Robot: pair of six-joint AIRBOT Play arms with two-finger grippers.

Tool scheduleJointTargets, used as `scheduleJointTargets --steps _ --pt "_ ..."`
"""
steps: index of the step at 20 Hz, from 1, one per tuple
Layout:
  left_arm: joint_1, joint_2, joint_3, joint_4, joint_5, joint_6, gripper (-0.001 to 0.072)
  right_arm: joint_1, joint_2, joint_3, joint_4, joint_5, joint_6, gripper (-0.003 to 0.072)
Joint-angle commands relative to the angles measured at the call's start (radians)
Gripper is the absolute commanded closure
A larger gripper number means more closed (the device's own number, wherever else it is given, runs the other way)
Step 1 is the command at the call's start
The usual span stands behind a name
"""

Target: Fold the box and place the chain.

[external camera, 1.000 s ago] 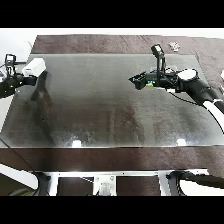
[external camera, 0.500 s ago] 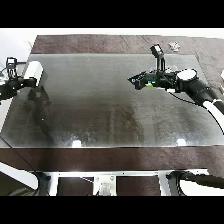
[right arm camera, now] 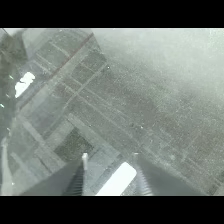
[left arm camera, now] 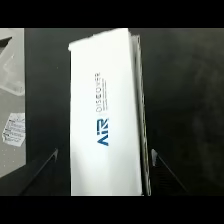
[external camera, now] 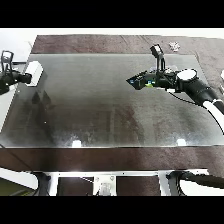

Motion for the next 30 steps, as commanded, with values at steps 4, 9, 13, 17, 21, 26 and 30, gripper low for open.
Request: scheduleJointTargets --steps 4,9,13,17,21,26,30 --pt "-0.001 0.176 0.000 0.080 -0.401 -0.174 0.0519 -0.001 0.002 0.000 0.051 -0.011 0.016 0.0674" --pt "-0.001 0.307 -0.062 -0.072 -0.612 -0.150 0.0695 0.029 0.120 -0.033 0.072 -0.122 0.022 0.0683" --pt "-0.001 0.560 -0.324 -0.322 -0.490 0.052 0.0695 0.039 0.347 -0.216 0.051 -0.263 0.022 0.0683" --pt "-0.001 0.813 -0.637 -0.505 -0.415 0.313 0.0695 0.040 0.634 -0.480 0.042 -0.438 0.022 0.0684" --pt "-0.001 0.990 -0.906 -0.635 -0.447 0.470 0.0695 0.040 0.891 -0.711 0.008 -0.478 0.022 0.0684" --pt "-0.001 1.112 -1.147 -0.682 -0.446 0.536 0.0695 0.040 1.142 -0.952 0.004 -0.478 0.022 0.0684" --pt "-0.001 1.118 -1.217 -0.678 -0.399 0.535 0.0690 0.038 1.269 -1.076 0.004 -0.478 0.022 0.0683"
